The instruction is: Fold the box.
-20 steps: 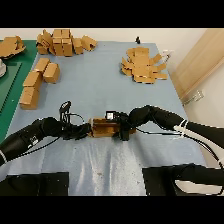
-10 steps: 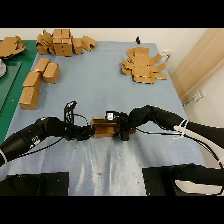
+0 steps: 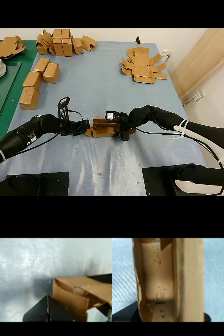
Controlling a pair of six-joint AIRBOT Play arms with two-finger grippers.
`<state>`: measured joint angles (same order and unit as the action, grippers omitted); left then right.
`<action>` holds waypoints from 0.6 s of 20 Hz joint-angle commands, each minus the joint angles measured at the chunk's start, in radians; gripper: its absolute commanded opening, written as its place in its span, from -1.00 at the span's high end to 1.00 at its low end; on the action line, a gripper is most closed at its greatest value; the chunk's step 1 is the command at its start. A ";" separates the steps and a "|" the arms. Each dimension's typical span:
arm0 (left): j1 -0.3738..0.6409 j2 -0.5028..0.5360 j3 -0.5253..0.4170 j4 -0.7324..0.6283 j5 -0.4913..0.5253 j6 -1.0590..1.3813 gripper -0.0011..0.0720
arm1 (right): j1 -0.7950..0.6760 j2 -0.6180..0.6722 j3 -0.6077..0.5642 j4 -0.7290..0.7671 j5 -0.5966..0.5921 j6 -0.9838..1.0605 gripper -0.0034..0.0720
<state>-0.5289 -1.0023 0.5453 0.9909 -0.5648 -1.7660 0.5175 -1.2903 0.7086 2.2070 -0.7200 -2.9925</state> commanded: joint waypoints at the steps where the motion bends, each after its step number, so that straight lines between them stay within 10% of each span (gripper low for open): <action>1: 0.038 -0.002 0.001 0.004 0.098 0.006 0.94 | 0.000 -0.001 0.000 0.000 0.000 0.000 -0.52; 7: 0.036 -0.002 0.001 -0.061 -0.037 0.098 0.92 | 0.000 -0.001 0.000 0.000 0.000 0.000 -0.52; 9: 0.036 -0.002 0.001 -0.103 -0.019 0.133 -0.11 | 0.000 -0.001 0.000 0.000 0.000 0.000 -0.52; 12: 0.036 -0.002 0.001 -0.105 -0.001 0.174 -0.10 | 0.000 -0.001 0.000 0.000 0.000 0.000 -0.52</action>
<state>-0.4942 -1.0039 0.5453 0.9092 -0.5701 -1.6440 0.5175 -1.2903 0.7086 2.2070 -0.7200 -2.9925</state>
